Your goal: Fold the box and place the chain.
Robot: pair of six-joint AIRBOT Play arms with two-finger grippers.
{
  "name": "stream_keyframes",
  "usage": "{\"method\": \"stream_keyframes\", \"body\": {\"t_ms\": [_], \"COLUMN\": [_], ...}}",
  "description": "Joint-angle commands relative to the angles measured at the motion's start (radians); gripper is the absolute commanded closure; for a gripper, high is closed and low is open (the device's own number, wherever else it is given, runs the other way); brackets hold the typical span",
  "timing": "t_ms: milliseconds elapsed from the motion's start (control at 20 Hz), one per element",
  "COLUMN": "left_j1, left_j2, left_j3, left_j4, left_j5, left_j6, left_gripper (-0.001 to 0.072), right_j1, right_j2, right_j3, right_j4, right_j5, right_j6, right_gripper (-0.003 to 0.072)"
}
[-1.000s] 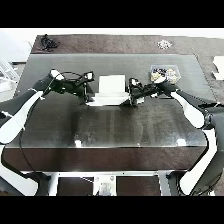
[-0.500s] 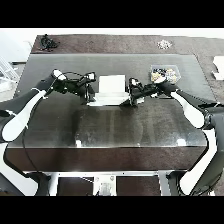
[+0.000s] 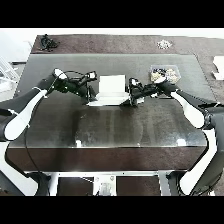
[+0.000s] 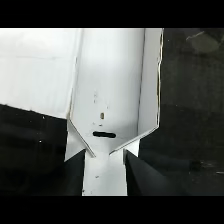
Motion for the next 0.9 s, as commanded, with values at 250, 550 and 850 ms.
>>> {"method": "stream_keyframes", "body": {"t_ms": [250,550,850], "left_j1": [-0.045,-0.081,-0.094], "left_j2": [-0.010,-0.023,-0.023], "left_j3": [0.001,0.001,0.001], "left_j4": [-0.037,-0.067,-0.119], "left_j5": [0.026,0.082,0.098], "left_j6": [0.003,0.022,0.042], "left_gripper": [0.0412,0.0411,0.0138], "right_j1": [0.000,0.000,0.000], "right_j2": [0.000,0.000,0.000], "right_j3": [0.000,0.000,0.000], "right_j4": [0.000,0.000,0.000], "right_j5": [0.000,0.000,0.000], "right_j6": [0.000,0.000,0.000], "right_gripper": [0.0113,0.0113,0.0113]}}
